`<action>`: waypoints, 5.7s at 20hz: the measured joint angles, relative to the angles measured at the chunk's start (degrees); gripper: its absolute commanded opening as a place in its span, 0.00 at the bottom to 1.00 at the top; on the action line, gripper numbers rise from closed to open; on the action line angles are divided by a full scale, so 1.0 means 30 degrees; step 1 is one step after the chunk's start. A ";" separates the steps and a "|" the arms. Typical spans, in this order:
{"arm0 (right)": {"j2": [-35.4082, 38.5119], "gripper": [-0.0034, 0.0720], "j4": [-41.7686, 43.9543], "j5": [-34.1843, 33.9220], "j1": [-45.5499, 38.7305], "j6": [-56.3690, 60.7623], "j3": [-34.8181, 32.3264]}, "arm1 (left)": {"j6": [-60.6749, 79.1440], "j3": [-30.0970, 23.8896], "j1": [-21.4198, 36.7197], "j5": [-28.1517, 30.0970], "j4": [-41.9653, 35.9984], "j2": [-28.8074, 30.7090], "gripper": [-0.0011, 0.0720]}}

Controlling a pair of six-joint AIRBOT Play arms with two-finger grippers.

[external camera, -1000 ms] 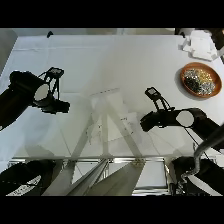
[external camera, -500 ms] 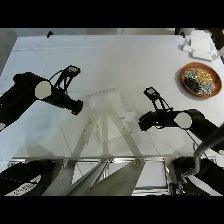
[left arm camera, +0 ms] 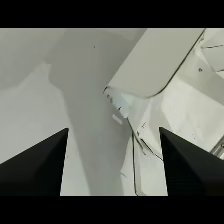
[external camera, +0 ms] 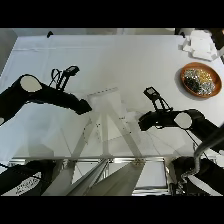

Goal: Fold the box and place the chain.

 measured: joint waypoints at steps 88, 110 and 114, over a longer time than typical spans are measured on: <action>0.9304 0.41 -0.7329 0.8211 0.0007 0.3075 0.1923 | 2.3125 0.1537 -0.6470 0.5005 -0.8961 -0.8145 0.01; 0.9304 0.41 -0.7329 0.7854 0.0007 0.2929 0.1923 | 1.9577 0.3286 -0.6477 0.5049 -0.5690 -0.8233 0.02; 0.9304 0.41 -0.7329 0.7854 0.0007 0.2922 0.1923 | 1.9708 0.3286 -0.6499 0.5107 -0.5931 -0.8284 0.02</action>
